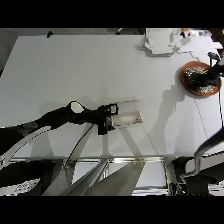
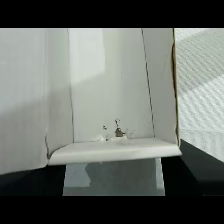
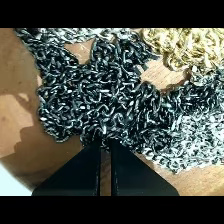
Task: Fold the box and place the chain.
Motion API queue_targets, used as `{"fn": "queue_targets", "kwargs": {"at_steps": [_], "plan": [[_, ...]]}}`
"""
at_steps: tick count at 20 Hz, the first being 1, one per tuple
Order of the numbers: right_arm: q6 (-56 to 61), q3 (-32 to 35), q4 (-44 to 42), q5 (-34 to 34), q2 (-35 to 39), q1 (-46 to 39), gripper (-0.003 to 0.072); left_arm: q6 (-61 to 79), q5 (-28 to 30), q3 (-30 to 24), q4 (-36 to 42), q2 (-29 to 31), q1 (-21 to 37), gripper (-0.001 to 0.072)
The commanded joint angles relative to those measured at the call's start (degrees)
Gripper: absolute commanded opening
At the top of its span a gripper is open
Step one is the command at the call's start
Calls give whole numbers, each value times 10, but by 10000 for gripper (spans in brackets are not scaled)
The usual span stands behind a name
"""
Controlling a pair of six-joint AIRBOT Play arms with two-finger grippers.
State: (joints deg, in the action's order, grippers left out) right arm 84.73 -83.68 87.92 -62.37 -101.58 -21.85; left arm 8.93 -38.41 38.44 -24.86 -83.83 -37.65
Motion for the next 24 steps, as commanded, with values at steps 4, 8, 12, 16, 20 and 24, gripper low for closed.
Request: {"fn": "queue_targets", "kwargs": {"at_steps": [4, 8, 12, 16, 20, 24], "plan": [[-16, -1, 2, -22, 14, 0, 17, 0, 0, 0, 0, 0, 0, 273], [-43, -1, 1, -42, 82, 0, 17, 0, 0, 0, 0, 0, 0, 273], [-69, -1, -47, -62, 179, 0, 17, 0, 0, 0, 0, 0, 0, 273], [-88, -1, -140, -87, 273, 0, 17, 0, 0, 0, 0, 0, 0, 273], [-88, 0, -167, -125, 343, 18, 17, 0, 0, 0, 0, 0, 0, 273], [-88, 0, -179, -161, 390, 76, 17, 0, 0, 0, 0, 0, 0, 273]]}}
